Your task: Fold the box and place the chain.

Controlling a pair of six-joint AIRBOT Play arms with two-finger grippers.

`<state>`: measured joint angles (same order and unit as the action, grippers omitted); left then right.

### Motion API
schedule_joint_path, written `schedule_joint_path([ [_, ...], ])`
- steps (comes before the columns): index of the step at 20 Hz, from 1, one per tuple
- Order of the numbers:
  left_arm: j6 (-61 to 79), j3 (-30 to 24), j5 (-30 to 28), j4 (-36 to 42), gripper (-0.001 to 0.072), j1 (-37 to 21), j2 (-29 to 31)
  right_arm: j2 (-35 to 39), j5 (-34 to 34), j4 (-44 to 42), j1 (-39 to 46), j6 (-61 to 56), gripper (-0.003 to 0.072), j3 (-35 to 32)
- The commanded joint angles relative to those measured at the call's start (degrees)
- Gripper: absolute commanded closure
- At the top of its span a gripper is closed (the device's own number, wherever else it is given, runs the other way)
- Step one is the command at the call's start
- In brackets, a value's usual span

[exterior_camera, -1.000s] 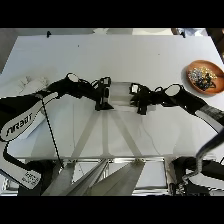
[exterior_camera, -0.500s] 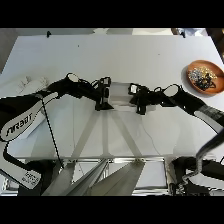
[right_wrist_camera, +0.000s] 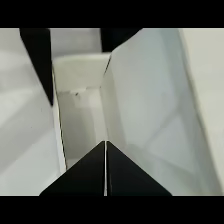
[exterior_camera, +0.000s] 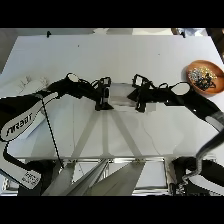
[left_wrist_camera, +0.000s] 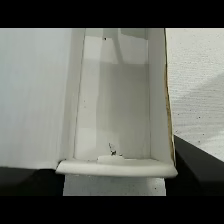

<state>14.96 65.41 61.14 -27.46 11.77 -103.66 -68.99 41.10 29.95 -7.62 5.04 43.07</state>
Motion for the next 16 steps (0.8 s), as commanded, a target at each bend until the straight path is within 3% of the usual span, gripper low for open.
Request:
schedule_joint_path([
  [1, 0.02, 0.0, -0.07, -0.02, 0.0431, -0.07, 0.0, 7.82, -7.21, 5.03, 0.37, -19.12, 0.0671, 0.04],
  [4, 0.02, 0.0, -0.07, -0.02, 0.0431, -0.07, 0.0, 12.09, -8.41, 17.84, 5.33, -41.94, 0.0671, 0.04],
  [8, 0.02, 0.0, -0.07, -0.02, 0.0431, -0.07, 0.0, 10.86, 7.61, 36.2, 17.31, -61.7, 0.0674, 0.02],
  [11, 0.0, 0.0, -0.07, -0.02, 0.0431, -0.07, 0.0, 6.97, 15.91, 36.94, 23.89, -62.4, 0.0675, 0.0],
  [16, 0.02, 0.0, -0.07, -0.02, 0.0431, -0.07, 0.0, -2.4, 20.44, 31.1, 23.74, -61.33, 0.0676, 0.0],
])
